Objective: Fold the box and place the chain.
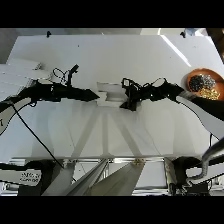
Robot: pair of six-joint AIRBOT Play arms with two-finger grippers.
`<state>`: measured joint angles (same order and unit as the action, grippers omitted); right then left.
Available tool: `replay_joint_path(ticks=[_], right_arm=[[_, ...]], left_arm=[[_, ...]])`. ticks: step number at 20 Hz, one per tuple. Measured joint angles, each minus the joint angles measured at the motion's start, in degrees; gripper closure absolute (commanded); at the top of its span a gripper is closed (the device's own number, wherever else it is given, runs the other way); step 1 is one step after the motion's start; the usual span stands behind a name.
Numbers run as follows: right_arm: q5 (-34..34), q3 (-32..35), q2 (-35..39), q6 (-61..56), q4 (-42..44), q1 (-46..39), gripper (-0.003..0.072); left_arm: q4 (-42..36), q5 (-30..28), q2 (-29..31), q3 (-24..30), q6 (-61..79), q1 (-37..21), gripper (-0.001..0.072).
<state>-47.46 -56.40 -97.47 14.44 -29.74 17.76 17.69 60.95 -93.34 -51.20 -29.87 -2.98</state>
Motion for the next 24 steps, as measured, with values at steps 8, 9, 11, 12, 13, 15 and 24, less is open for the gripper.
replay_joint_path(ticks=[8, 9, 11, 12, 13, 15, 24], right_arm=[[-0.02, 0.00, 0.00, 0.02, -0.02, 0.00, 0.0261], [-0.02, 0.00, 0.00, 0.02, -0.02, 0.00, 0.0261], [-0.02, 0.00, 0.00, 0.04, -0.02, 0.00, 0.0261], [-0.02, 0.00, 0.00, 0.04, -0.02, 0.00, 0.0261], [-0.02, 0.00, 0.00, 0.04, -0.02, 0.00, 0.0261], [-0.02, 0.00, 0.00, 0.04, -0.02, 0.00, 0.0261], [0.02, 0.00, 0.00, -0.13, 0.13, 0.00, 0.0261]], left_arm=[[-1.62, -2.12, -0.02, -0.02, -1.90, 2.40, 0.0315], [-1.27, -2.56, 0.00, -0.04, -2.10, 2.69, 0.0315], [0.02, -3.61, 0.04, -0.04, -3.41, 3.28, 0.0315], [0.76, -4.24, 0.04, -0.04, -4.28, 3.54, 0.0316], [1.42, -4.74, 0.07, -0.04, -4.87, 3.80, 0.0316], [2.47, -5.84, 0.24, -0.04, -5.70, 4.35, 0.0320], [12.39, -14.58, 4.44, 0.04, -7.65, 6.54, 0.0346]])
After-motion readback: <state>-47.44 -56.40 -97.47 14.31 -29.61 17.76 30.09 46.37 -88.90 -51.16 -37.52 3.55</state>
